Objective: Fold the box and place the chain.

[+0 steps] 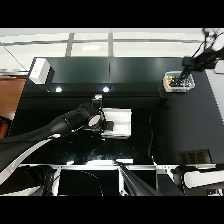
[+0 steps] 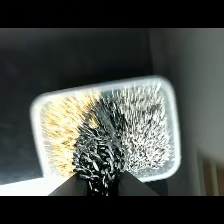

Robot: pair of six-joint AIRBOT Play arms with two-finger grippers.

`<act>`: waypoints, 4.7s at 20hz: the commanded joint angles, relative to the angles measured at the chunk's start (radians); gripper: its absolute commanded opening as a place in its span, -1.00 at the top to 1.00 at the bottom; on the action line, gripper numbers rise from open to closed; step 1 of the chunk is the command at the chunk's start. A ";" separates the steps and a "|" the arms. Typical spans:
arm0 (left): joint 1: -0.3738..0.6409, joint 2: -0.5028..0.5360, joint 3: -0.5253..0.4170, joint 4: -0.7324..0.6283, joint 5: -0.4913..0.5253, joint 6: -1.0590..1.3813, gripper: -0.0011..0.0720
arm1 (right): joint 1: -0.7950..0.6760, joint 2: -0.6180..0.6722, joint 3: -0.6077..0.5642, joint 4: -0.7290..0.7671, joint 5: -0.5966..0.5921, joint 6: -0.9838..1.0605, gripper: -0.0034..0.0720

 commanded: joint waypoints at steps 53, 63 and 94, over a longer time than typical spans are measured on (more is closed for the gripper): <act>0.000 0.000 0.000 -0.004 0.001 0.000 0.90 | 0.660 0.417 -0.837 0.686 -0.224 -0.203 0.43; 0.001 0.000 0.000 -0.004 0.000 0.001 0.90 | 0.328 0.648 -0.822 0.462 0.099 -0.217 0.05; 0.700 0.414 -0.531 -1.037 -0.112 2.377 -0.96 | 0.305 0.689 -0.893 0.466 0.004 -0.174 0.04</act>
